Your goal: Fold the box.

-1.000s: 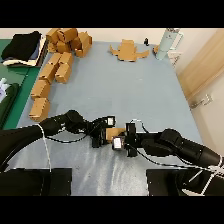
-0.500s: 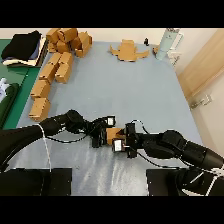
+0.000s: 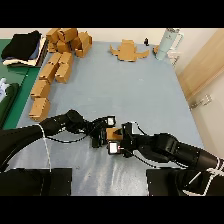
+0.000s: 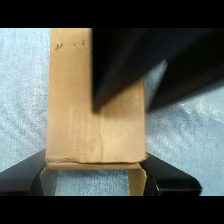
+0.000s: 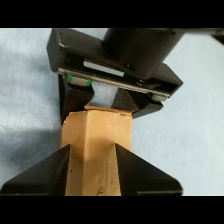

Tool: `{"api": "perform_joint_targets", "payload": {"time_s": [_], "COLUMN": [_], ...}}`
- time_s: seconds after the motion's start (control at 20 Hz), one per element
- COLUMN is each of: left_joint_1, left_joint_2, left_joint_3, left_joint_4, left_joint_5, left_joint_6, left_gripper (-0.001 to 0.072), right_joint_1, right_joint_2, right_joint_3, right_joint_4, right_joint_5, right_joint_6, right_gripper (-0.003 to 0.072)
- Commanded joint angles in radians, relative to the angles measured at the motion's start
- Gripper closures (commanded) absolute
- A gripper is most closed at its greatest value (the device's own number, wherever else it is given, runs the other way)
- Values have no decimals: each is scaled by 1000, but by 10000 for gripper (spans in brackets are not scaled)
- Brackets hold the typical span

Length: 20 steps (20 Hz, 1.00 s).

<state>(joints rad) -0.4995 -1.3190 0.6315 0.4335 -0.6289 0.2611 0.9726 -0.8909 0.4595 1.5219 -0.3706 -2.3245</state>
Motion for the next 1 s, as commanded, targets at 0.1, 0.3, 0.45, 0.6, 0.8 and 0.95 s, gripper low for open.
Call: {"api": "perform_joint_targets", "payload": {"time_s": [0.1, 0.3, 0.45, 0.6, 0.8, 0.95], "left_joint_1": [0, 0, 0, 0, 0, 0], "left_joint_2": [-1, -1, -1, -1, -1, -1], "left_joint_3": [1, 1, 1, 1, 1, 1], "left_joint_4": [0, 0, 0, 0, 0, 0], "left_joint_5": [0, 0, 0, 0, 0, 0], "left_joint_6": [0, 0, 0, 0, 0, 0], "left_gripper": [234, 234, 234, 234, 234, 234], "right_joint_1": [34, 44, 44, 44, 44, 44], "right_joint_2": [-8, -7, 2, 25, 45, 53], "right_joint_3": [0, 0, 1, 1, 1, 4], "right_joint_4": [-124, -123, -123, -124, -124, -122], "right_joint_5": [10, -4, -5, -5, -6, -8], "right_joint_6": [118, 119, 119, 119, 119, 119], "right_gripper": [228, 415, 488, 489, 489, 321]}}
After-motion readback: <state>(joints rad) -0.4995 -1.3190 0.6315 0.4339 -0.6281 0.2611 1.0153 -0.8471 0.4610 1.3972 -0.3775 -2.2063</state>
